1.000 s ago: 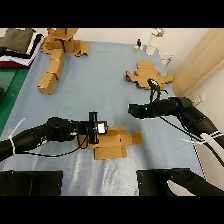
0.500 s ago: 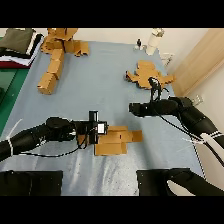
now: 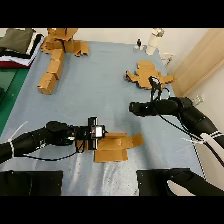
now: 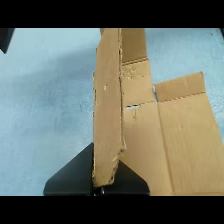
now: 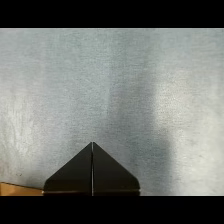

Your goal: Fold the box.

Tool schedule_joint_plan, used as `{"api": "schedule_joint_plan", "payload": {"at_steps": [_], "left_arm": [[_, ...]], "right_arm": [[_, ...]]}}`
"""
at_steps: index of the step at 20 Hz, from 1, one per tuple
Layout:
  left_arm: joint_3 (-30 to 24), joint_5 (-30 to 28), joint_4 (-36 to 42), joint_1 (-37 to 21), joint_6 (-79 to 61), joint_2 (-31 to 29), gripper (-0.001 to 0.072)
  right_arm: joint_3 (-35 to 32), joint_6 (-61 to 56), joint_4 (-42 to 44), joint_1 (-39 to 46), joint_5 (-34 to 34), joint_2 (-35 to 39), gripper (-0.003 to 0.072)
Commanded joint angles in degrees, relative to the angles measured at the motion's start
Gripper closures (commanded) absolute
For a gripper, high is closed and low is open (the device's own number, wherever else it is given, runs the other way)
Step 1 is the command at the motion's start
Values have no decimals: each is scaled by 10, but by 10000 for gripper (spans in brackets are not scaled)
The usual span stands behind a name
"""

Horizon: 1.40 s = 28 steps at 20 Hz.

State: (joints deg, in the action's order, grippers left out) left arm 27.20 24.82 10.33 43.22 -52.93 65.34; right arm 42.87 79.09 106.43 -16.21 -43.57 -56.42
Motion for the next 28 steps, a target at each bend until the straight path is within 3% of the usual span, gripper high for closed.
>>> {"api": "schedule_joint_plan", "payload": {"at_steps": [1,8,13,17,20,25,28], "left_arm": [[-12,17,6,0,1,0,700],[-13,17,6,0,6,0,698],[-13,11,6,0,6,0,696],[-13,11,6,0,5,0,696],[-13,11,6,0,5,0,696],[-13,11,6,0,5,0,696],[-13,11,6,0,5,0,696]], "right_arm": [[0,0,1,0,1,0,686],[0,0,16,0,-35,3,685],[1,-49,26,0,-206,39,685],[-3,-68,27,0,-277,53,685],[-44,-68,26,0,-253,53,685],[-135,-66,13,0,-115,53,686],[-163,-66,13,0,-91,53,686]]}}
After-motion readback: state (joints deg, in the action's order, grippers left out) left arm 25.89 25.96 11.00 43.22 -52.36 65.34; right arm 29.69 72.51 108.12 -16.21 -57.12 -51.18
